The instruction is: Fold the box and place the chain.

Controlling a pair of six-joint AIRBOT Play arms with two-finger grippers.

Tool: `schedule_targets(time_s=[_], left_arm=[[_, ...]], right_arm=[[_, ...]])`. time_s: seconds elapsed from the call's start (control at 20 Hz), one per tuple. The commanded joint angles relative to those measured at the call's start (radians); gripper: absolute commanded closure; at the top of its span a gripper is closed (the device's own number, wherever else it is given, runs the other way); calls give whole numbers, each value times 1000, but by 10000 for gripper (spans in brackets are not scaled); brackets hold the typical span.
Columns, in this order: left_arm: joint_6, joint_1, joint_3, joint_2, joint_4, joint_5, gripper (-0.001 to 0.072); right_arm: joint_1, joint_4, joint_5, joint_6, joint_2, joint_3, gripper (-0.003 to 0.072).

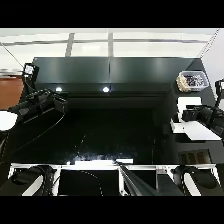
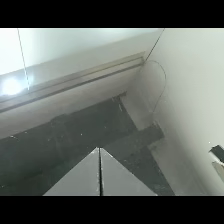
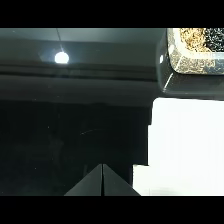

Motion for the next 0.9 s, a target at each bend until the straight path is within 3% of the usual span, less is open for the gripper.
schedule_targets(time_s=[0.0, 0.55, 0.75, 0.85], left_arm=[[0, 0, 0, 0, 0, 0, 683], [0, 0, 0, 0, 0, 0, 683], [0, 0, 0, 0, 0, 0, 683], [0, 0, 0, 0, -1, 6, 683]], right_arm=[[-1, 0, 0, 0, 0, 0, 675], [-1, 9, -15, -1, 0, 0, 674], [-1, 76, -298, 0, 0, 0, 675], [-5, 17, -520, 0, -10, 0, 674]])
